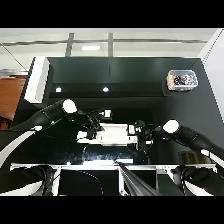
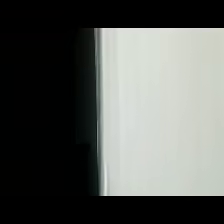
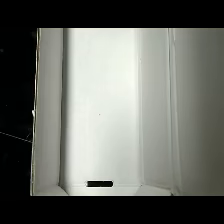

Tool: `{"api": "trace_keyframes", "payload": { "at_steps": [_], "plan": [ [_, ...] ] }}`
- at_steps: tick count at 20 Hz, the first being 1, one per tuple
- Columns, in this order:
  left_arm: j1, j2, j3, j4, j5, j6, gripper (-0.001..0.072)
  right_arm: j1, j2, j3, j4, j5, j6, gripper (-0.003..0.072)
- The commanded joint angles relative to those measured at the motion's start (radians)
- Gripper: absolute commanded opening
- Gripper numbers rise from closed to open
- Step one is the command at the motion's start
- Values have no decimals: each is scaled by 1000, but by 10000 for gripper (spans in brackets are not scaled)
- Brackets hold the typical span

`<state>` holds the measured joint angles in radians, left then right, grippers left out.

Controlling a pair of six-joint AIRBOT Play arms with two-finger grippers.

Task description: Fold the box and place the chain.

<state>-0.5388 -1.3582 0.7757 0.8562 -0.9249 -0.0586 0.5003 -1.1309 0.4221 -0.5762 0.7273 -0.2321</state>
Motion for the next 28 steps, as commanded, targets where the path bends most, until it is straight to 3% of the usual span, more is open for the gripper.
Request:
{"api": "trace_keyframes", "payload": {
  "at_steps": [1,15,16,17,18,20,21,22,28],
  "plan": [
    [0,0,1,-1,1,3,31,0,-14,0,5,-18,0,701],
    [0,0,1,-1,2,-1,32,0,-14,0,21,-47,18,699],
    [0,0,1,0,5,-1,34,0,-14,0,21,-47,18,687],
    [1,0,1,0,7,-1,38,0,-14,0,19,-47,18,586],
    [2,0,1,0,6,-1,122,0,-14,0,19,-47,18,566],
    [6,3,3,2,5,-16,515,0,-14,0,19,-47,18,566],
    [10,8,10,10,5,-55,591,0,-14,0,19,-47,18,566],
    [16,17,21,32,5,-103,631,0,-14,0,19,-47,18,566],
    [93,178,76,263,-69,-460,632,0,-14,0,20,-48,18,566]
  ]
}}
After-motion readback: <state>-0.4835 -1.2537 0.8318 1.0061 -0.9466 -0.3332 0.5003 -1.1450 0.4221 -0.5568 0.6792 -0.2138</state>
